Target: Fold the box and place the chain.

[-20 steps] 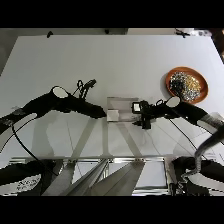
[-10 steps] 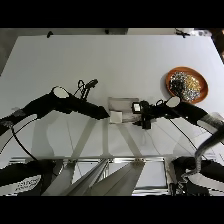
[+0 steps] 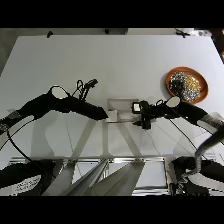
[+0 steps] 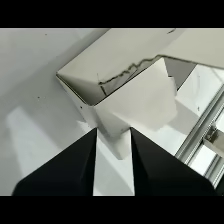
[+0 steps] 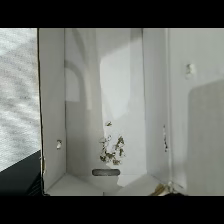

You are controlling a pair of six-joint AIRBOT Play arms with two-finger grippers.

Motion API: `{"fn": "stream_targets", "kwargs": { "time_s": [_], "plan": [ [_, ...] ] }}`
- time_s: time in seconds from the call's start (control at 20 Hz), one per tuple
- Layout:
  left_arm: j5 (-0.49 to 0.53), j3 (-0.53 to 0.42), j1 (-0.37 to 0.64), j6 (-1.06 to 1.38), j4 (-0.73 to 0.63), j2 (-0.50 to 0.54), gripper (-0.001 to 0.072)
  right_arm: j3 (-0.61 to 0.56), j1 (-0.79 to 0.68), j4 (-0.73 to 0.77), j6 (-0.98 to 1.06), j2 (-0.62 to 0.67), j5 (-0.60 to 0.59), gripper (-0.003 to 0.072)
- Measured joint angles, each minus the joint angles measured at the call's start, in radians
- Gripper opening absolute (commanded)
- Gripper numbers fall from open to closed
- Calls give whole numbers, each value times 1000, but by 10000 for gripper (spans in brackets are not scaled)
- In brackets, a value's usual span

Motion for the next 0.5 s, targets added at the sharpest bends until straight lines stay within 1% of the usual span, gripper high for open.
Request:
{"fn": "stream_targets", "kwargs": {
  "time_s": [0.15,0.2,0.25,0.5],
  "plan": [
    [27,0,-27,-44,34,1,300,0,0,0,0,0,0,335],
    [40,0,-41,-59,37,2,334,0,0,0,0,0,0,335],
    [57,0,-55,-67,42,2,349,0,0,0,0,0,0,335],
    [96,5,-100,-114,66,2,349,0,0,0,0,0,0,335]
  ]
}}
